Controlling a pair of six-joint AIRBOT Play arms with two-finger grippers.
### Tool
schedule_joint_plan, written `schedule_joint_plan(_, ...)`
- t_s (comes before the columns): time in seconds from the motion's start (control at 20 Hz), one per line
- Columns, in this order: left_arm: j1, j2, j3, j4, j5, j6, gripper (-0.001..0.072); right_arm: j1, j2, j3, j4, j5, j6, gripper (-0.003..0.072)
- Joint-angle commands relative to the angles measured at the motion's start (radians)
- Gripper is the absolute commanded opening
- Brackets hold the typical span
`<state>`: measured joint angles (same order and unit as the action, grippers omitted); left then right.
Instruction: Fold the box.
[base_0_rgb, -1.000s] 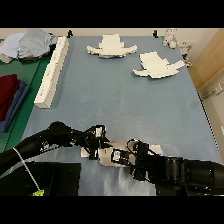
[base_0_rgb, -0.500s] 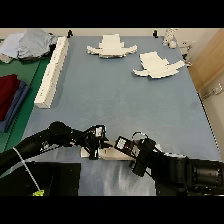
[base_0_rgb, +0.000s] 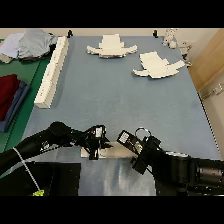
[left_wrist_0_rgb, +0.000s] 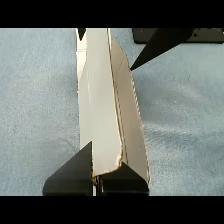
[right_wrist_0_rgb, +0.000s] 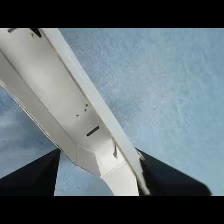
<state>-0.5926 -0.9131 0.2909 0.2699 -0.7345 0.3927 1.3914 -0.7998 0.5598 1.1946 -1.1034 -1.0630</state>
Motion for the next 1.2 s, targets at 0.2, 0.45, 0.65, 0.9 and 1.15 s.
schedule_joint_plan(0.2,0.0,0.0,0.0,0.0,0.001,0.0,0.0014,-0.026,0.06,-0.075,-0.005,0.119,-0.11,0.072)
schedule_joint_plan(0.45,0.0,0.0,0.0,0.0,0.001,0.0,0.0014,-0.217,0.229,-0.23,0.236,0.309,-0.463,0.072)
schedule_joint_plan(0.65,0.0,0.0,0.0,0.0,0.001,0.0,0.0014,-0.483,0.237,-0.237,0.561,0.317,-0.999,0.072)
schedule_joint_plan(0.9,0.0,0.0,0.0,0.0,0.001,0.0,0.0014,-0.778,0.172,-0.24,0.956,0.293,-1.616,0.072)
schedule_joint_plan(1.15,0.0,0.0,0.0,0.0,0.001,0.0,0.0014,-0.808,0.014,-0.239,1.081,0.258,-1.807,0.072)
